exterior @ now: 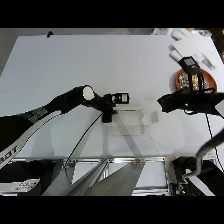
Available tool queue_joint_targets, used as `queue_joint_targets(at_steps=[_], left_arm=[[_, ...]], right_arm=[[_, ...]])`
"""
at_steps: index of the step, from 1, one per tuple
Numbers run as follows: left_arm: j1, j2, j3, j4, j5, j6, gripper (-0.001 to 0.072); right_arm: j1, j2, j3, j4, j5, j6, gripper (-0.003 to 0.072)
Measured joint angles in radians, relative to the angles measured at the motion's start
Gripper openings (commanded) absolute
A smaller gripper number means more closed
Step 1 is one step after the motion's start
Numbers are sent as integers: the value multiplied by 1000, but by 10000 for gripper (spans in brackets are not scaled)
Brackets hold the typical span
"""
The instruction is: Fold the box and place the chain.
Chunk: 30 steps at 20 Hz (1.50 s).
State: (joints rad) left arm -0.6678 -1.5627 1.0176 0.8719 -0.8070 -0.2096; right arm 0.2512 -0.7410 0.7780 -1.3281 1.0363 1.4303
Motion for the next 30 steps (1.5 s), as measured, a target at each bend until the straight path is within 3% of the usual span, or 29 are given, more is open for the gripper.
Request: queue_joint_targets(at_steps=[9, 10, 11, 12, 18, 23, 24, 26, 30], left_arm=[[1, -9, 1, 1, -2, 0, 10], [1, -9, 1, 2, -2, 0, 10], [1, -9, 1, 2, -1, 0, 10], [1, -9, 1, 2, -2, 0, 10], [1, -9, 1, 3, -1, 0, 10], [1, -9, 1, 4, -2, 0, 10], [1, -9, 1, 3, -2, 0, 10], [1, -9, 1, 3, -2, 0, 10], [1, -9, 1, 4, -3, 0, 10]], right_arm=[[0, 0, 0, -3, 38, -13, 335], [0, 0, 0, -3, 53, -16, 281], [0, 0, 0, -3, 72, -19, 86], [0, 0, 0, -2, 94, -27, 14], [11, 1, -14, 88, 164, -169, 14], [151, 2, -121, 162, 188, -391, 15], [192, 2, -156, 166, 179, -433, 49], [272, 1, -226, 156, 136, -502, 228], [388, -1, -336, 70, 29, -589, 713]])
